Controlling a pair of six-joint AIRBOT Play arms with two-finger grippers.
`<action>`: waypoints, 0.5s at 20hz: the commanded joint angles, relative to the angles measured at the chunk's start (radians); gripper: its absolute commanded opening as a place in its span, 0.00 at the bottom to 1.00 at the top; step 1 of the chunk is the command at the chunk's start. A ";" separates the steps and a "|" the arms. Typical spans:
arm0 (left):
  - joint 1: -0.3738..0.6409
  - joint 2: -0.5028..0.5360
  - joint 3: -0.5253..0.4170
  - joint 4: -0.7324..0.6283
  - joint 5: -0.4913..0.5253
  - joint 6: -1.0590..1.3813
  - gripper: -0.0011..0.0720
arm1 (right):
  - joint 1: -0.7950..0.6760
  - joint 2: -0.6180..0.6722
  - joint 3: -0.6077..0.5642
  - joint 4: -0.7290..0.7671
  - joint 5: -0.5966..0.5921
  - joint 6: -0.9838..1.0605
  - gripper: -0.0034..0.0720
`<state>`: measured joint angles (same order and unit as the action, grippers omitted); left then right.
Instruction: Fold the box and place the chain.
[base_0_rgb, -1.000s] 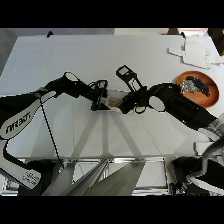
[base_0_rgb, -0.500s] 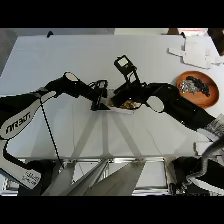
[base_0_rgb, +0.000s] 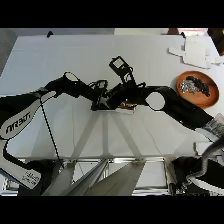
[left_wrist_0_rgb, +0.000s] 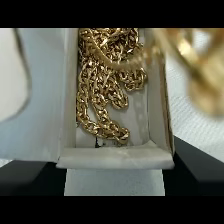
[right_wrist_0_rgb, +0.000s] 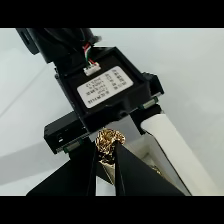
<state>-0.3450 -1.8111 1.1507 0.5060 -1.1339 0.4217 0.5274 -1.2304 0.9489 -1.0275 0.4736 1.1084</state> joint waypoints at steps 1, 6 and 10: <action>0.001 0.001 0.000 0.000 0.000 0.000 0.28 | 0.001 -0.031 0.000 0.066 0.013 -0.071 0.05; 0.001 0.001 0.000 0.000 0.000 0.000 0.28 | 0.001 -0.065 0.000 -0.005 0.047 -0.059 0.22; 0.001 0.001 0.000 0.000 0.001 0.000 0.28 | 0.000 -0.056 0.000 -0.020 0.102 -0.059 0.39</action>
